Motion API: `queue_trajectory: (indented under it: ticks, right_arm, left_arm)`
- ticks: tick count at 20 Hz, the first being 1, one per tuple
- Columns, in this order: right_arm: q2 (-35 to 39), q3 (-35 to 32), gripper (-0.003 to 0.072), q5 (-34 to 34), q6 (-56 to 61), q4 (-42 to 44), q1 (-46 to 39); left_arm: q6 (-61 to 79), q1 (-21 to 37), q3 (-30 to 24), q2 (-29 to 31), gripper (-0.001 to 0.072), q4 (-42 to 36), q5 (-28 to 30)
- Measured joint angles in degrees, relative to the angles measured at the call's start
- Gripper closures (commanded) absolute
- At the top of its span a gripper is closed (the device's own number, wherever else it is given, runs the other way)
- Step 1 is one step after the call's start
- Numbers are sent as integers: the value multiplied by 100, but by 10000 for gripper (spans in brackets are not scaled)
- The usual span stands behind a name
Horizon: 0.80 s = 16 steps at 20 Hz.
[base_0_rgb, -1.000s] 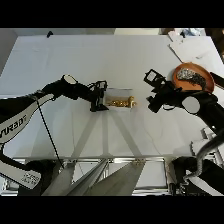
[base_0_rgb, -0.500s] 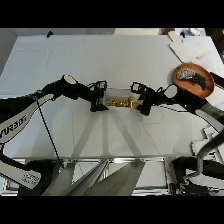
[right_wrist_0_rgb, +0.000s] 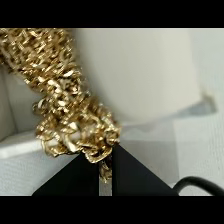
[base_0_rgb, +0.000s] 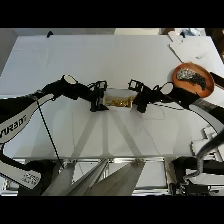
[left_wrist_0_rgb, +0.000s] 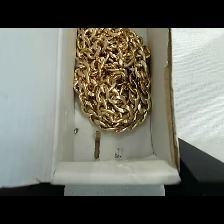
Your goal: Fold the box and place the chain.
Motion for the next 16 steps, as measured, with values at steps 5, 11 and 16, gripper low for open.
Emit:
queue_trajectory:
  ticks: [5,11,16]
  right_arm:
    - [-11,2,675,50,603,-160,-2]
    - [713,2,675,367,1460,-850,-4]
    - [1502,2,675,640,1703,-420,13]
  left_arm:
    - [0,0,0,0,433,0,2]
    - [2,0,0,0,433,0,0]
    - [2,0,0,0,433,0,2]
